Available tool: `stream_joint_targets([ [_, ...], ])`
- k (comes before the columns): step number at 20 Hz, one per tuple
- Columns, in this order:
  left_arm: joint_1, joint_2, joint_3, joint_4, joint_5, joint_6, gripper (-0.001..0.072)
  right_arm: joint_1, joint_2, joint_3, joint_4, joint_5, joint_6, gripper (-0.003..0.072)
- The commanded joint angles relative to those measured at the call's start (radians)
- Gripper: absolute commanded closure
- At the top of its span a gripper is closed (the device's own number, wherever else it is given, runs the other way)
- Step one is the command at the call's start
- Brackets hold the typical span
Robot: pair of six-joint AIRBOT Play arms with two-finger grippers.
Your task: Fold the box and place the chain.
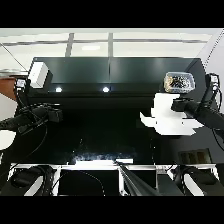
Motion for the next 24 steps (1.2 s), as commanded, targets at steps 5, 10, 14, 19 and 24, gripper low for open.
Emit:
stream_joint_targets([
  [5, 0.000, 0.001, 0.000, 0.000, 0.001, 0.000, 0.0681, 0.000, 0.000, 0.000, 0.003, -0.051, 0.001, 0.0653],
  [10, -0.001, -0.005, -0.001, 0.000, 0.093, -0.001, 0.0468, 0.000, -0.001, 0.000, 0.002, -0.068, 0.001, 0.0649],
  [14, 0.000, -0.031, -0.001, 0.002, 0.122, -0.004, 0.0003, 0.000, -0.002, 0.000, -0.003, -0.038, -0.002, -0.0013],
  [19, -0.001, -0.086, -0.001, 0.000, 0.134, -0.004, 0.0004, -0.119, -0.028, 0.073, -0.238, -0.019, 0.201, -0.0010],
  [24, -0.002, -0.111, -0.001, 0.000, 0.156, -0.004, 0.0004, -0.550, -0.174, 0.217, -0.293, -0.110, 0.175, -0.0010],
])
